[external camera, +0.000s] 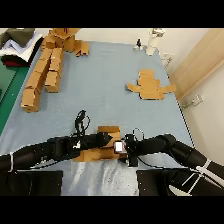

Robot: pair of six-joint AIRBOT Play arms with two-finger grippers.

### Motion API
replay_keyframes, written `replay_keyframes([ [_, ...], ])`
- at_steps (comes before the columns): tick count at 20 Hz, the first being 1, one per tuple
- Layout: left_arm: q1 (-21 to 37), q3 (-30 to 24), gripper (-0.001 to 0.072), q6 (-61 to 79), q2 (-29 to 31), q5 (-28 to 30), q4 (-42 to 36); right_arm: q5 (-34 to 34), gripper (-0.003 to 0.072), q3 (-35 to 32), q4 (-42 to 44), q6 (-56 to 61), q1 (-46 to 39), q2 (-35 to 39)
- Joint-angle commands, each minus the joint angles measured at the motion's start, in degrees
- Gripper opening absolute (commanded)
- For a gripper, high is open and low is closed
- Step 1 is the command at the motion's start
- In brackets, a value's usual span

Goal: Fold the box.

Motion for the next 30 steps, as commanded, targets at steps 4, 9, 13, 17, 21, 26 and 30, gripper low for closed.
replay_keyframes([
  [4,0.0,0.3,0.0011,-0.6,-3.0,2.2,0.0,0.0,0.0540,0.0,0.0,0.0,0.0,0.0],
  [9,0.0,0.3,0.0011,-0.6,-3.0,3.3,0.4,0.0,0.0540,0.0,0.0,0.0,0.0,0.0],
  [13,0.0,0.3,0.0011,-0.5,-3.0,-0.7,0.7,0.0,0.0540,0.0,0.0,0.0,0.0,0.0],
  [17,0.4,0.3,0.0011,-0.6,-1.5,-1.2,2.1,0.0,0.0540,0.0,-0.2,0.0,0.0,0.0],
  [21,3.8,0.3,0.0011,-1.3,2.9,-1.4,4.7,0.0,0.0540,0.0,-0.2,0.0,0.0,0.0],
  [26,9.7,0.2,0.0011,-18.3,2.8,-7.7,24.9,0.0,0.0540,0.0,-0.2,0.0,0.0,0.0],
  [30,13.0,0.3,0.0011,-33.9,-0.8,-14.1,43.2,0.0,0.0540,0.0,-0.2,0.0,0.0,0.0],
])
